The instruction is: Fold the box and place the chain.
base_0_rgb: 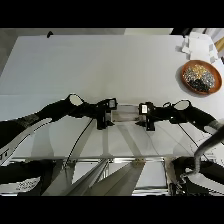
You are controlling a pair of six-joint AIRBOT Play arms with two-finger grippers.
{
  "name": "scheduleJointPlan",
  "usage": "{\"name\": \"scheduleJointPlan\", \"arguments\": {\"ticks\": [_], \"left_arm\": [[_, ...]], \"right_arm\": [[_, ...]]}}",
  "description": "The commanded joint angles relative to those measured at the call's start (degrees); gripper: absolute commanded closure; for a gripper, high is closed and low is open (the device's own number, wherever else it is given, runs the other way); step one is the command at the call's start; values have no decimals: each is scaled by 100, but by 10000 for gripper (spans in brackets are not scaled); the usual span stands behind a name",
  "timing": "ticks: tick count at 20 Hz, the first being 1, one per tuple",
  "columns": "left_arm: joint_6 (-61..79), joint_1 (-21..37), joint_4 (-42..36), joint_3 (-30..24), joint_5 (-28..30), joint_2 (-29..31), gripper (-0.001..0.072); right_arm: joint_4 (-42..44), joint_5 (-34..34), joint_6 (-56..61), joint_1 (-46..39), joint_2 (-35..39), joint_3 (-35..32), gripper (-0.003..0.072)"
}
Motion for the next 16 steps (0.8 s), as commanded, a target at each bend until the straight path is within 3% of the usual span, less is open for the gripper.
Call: {"name": "scheduleJointPlan", "arguments": {"ticks": [1, 2, 3, 16], "left_arm": [[0, -7, -7, -2, 37, -13, 460], [0, -7, 0, -2, 37, -13, 555], [0, -7, 2, -2, 37, -13, 572], [-2, -9, -87, 0, -201, 83, 567]], "right_arm": [[2, 0, 9, 0, 0, 4, 285], [2, 0, 9, 0, 0, 4, 285], [2, 0, 9, 0, 0, 4, 285], [2, 0, 9, 0, 0, 4, 285]]}}
